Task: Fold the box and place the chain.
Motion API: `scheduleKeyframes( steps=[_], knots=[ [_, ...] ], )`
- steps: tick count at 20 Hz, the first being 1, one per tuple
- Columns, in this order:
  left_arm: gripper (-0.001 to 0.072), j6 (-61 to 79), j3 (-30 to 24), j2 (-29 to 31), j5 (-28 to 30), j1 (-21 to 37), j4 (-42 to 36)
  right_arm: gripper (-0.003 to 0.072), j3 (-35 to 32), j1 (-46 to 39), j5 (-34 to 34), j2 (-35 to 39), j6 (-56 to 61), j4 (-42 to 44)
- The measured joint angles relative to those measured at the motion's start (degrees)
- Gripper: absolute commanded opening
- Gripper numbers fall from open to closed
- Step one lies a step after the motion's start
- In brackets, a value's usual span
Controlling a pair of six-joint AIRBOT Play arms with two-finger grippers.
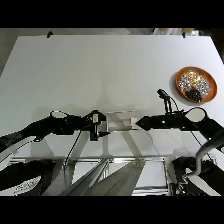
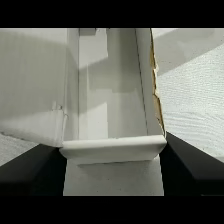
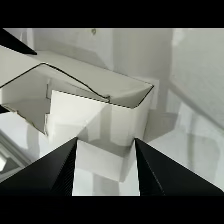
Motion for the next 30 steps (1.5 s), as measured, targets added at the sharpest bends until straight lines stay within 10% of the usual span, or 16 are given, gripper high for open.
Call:
scheduleKeyframes(
  steps=[18, 30],
  knots=[
    [0.0203, 0.0, 0.0, 0.0, 0.0, 0.0, 0.0, 0.0389, 22.3, 24.6, 3.2, -18.0, 46.8, -38.1],
    [0.0203, 0.0, 0.0, 0.0, 0.0, 0.0, 0.0, 0.0070, 25.4, 27.9, 9.2, -25.2, 57.8, -42.7]
  ],
)
